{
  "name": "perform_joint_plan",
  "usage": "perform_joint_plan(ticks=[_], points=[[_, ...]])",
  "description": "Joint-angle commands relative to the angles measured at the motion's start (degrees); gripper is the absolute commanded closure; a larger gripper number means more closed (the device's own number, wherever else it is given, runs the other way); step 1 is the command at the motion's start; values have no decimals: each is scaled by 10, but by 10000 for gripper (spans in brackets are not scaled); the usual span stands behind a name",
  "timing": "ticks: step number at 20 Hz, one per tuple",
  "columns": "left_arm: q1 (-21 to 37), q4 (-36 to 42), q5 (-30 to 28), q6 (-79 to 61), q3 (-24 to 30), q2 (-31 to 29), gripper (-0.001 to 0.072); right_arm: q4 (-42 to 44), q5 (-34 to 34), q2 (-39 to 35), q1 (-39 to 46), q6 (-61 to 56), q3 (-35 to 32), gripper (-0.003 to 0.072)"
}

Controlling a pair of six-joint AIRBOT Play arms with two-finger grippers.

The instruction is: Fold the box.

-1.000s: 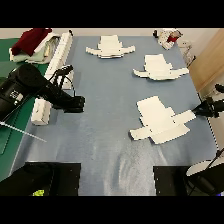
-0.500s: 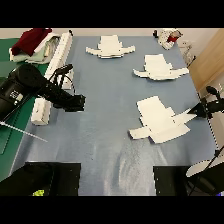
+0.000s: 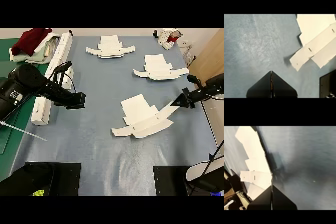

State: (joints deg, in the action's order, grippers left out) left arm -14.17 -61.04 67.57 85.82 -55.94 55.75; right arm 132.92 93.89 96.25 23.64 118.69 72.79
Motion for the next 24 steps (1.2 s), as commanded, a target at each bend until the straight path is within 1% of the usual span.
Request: perform_joint_plan(ticks=[1, 5, 7, 8, 9, 10, 11, 12, 14, 17, 20, 22, 23, 24], points=[[17, 0, 6, -26, 0, 0, 695, 18, -107, -110, -70, -75, -97, 684], [63, 45, 70, -90, 1, 0, 695, 9, -298, -313, -153, -171, -305, 684], [67, 71, 84, -109, 13, -1, 695, 4, -360, -410, -200, -217, -397, 684], [67, 80, 82, -117, 23, 0, 695, -5, -377, -445, -220, -248, -429, 684], [67, 82, 75, -117, 34, 0, 695, -18, -378, -467, -236, -264, -450, 681], [67, 83, 64, -117, 44, 0, 695, -33, -367, -473, -243, -266, -457, 624], [67, 83, 55, -117, 52, 0, 695, -48, -354, -470, -245, -266, -456, 497], [67, 83, 48, -117, 57, 0, 694, -54, -351, -466, -244, -266, -455, 481], [67, 84, 45, -125, 58, 0, 693, -70, -353, -438, -245, -266, -441, 481], [67, 84, 44, -129, 58, 0, 693, -66, -331, -368, -245, -239, -417, 480], [66, 84, 39, -140, 58, 0, 692, -7, -308, -306, -245, -169, -393, 481], [66, 86, 35, -148, 58, 0, 692, 8, -303, -285, -255, -146, -383, 481], [66, 88, 33, -148, 58, 0, 596, 9, -303, -278, -261, -146, -380, 482], [66, 88, 33, -147, 58, 0, 259, 9, -304, -273, -267, -144, -380, 485]])
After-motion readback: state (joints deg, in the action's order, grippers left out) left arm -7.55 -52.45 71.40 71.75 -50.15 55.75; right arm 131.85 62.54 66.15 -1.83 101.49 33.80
